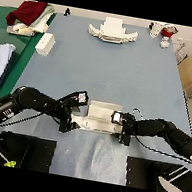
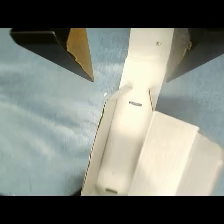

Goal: Fold the box.

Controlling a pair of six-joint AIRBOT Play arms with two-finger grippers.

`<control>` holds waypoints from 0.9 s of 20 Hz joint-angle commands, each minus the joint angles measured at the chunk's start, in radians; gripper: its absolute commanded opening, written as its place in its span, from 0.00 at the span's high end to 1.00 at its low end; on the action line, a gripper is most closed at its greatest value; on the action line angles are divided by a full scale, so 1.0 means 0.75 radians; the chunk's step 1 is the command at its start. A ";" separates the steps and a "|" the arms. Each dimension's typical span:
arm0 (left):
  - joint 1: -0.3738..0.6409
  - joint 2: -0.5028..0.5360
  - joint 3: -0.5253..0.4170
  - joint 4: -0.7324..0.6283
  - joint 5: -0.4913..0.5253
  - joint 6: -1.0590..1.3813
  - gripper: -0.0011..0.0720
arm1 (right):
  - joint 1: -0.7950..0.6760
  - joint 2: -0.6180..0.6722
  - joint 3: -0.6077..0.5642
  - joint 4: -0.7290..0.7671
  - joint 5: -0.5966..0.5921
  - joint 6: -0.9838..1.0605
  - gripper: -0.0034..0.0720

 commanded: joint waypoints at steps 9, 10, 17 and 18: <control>0.049 -0.311 -0.093 -0.305 0.236 0.623 0.04 | 0.001 0.001 0.001 0.000 0.001 0.001 0.32; 0.046 -0.327 -0.092 -0.346 0.230 0.661 0.22 | 0.001 0.001 0.001 -0.001 0.001 0.001 0.32; -0.009 -0.345 -0.092 -0.456 0.245 0.823 0.83 | 0.001 0.001 0.001 -0.001 0.001 0.001 0.32; -0.009 -0.345 -0.092 -0.472 0.245 0.824 0.83 | 0.001 0.001 0.001 -0.001 0.000 0.001 0.32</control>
